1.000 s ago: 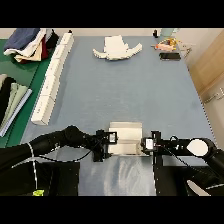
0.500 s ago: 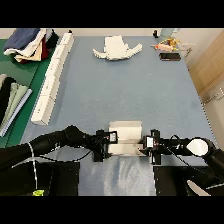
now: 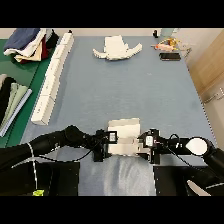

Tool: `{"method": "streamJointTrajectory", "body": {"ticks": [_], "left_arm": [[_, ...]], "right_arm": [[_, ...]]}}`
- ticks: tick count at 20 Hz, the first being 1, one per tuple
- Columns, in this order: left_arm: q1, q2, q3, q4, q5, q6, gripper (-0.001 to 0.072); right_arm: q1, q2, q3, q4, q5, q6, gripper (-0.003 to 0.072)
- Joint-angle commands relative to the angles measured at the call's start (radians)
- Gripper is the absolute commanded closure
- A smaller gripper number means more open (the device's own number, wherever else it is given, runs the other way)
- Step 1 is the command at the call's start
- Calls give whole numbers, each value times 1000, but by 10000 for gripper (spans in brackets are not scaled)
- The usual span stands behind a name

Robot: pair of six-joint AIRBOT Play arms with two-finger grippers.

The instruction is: Fold the box.

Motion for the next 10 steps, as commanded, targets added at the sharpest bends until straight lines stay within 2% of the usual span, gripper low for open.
{"method": "streamJointTrajectory", "body": {"ticks": [1, 10], "left_arm": [[0, 0, 1, 1, 0, 2, 212], [0, 0, 1, 1, 0, 2, 212]], "right_arm": [[1, -29, 1, 37, -26, -18, -8], [1, -40, 1, 40, -26, -18, -18]]}}
